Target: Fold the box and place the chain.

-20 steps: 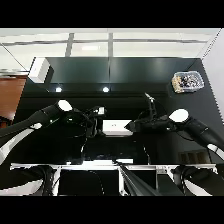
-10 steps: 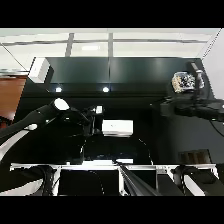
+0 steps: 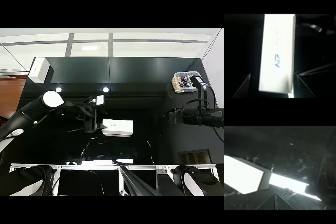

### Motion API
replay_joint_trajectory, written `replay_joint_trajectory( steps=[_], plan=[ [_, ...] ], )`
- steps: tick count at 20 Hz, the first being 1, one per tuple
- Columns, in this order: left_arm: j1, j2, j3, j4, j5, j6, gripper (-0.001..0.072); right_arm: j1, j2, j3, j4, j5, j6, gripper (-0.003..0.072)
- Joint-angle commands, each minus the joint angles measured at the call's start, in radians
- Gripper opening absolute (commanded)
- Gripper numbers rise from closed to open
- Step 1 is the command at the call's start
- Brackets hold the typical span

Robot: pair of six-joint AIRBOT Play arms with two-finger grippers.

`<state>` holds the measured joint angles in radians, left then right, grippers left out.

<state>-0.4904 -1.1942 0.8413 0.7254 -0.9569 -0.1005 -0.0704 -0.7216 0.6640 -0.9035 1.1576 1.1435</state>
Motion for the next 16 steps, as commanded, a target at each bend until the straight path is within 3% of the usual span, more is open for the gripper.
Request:
replay_joint_trajectory(
  steps=[1, 3, 16],
  plan=[
    [-0.065, -0.081, 0.094, -0.004, 0.043, -0.066, 0.0715, -0.004, 0.002, -0.019, -0.005, -0.017, 0.006, 0.0015],
    [-0.084, -0.13, 0.097, -0.039, 0.098, -0.066, 0.0715, -0.004, 0.002, -0.019, 0.006, -0.018, 0.006, 0.0015],
    [-0.133, -0.223, 0.097, -0.049, 0.063, -0.098, 0.0713, -0.004, 0.002, -0.019, 0.011, -0.017, 0.006, 0.0015]
  ],
)
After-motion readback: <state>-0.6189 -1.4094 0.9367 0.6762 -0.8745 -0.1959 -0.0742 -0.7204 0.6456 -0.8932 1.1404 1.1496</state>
